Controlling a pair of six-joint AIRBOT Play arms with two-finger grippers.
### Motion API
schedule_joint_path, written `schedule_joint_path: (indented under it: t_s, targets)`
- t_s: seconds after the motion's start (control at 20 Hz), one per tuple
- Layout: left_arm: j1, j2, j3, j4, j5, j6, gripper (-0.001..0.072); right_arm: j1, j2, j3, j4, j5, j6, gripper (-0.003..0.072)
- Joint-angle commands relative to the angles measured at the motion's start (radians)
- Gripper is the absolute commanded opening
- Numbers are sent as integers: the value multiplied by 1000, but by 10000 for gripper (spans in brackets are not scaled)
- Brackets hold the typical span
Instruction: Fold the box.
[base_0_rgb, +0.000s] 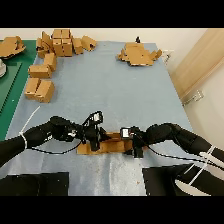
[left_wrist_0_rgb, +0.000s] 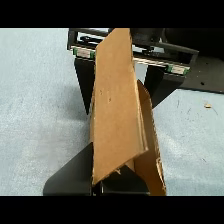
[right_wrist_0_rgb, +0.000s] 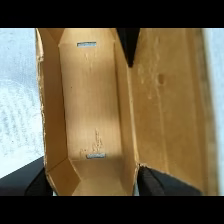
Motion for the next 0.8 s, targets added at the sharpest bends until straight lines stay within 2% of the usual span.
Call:
schedule_joint_path:
  t_s: [0.0, 0.75]
  targets:
    - [0, 1, 0, 0, 0, 0, 11, 17, -1, 1, 0, 3, 0, 704]
    - [0, 1, 0, 0, 1, 0, 11, 34, -26, 0, -45, 51, 0, 679]
